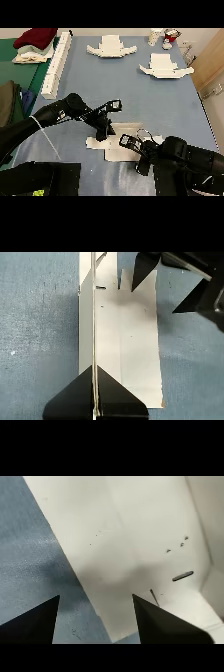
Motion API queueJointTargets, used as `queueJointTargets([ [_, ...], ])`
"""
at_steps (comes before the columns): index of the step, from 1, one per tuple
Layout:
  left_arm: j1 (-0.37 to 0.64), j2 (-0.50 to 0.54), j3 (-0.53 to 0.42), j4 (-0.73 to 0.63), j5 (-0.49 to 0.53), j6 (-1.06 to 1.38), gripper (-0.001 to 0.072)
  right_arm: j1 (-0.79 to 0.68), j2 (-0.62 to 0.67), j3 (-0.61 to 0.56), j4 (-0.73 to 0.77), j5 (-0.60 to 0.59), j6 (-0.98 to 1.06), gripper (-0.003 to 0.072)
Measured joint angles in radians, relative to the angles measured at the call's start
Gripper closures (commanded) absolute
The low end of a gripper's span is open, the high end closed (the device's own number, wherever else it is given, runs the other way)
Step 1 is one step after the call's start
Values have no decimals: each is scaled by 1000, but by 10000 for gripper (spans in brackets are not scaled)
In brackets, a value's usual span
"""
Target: Fold the box.
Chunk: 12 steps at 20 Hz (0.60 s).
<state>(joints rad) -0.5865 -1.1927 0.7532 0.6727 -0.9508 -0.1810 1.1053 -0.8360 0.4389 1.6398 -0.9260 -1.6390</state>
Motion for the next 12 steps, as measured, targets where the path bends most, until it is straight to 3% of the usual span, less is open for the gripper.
queueJointTargets([
  [7, 0, 0, 0, 0, 0, 0, 695, 5, -25, 92, -217, -29, 133, -34],
  [12, 0, 0, 0, 0, 0, 0, 695, 6, 2, 125, -277, -71, 159, -34],
])
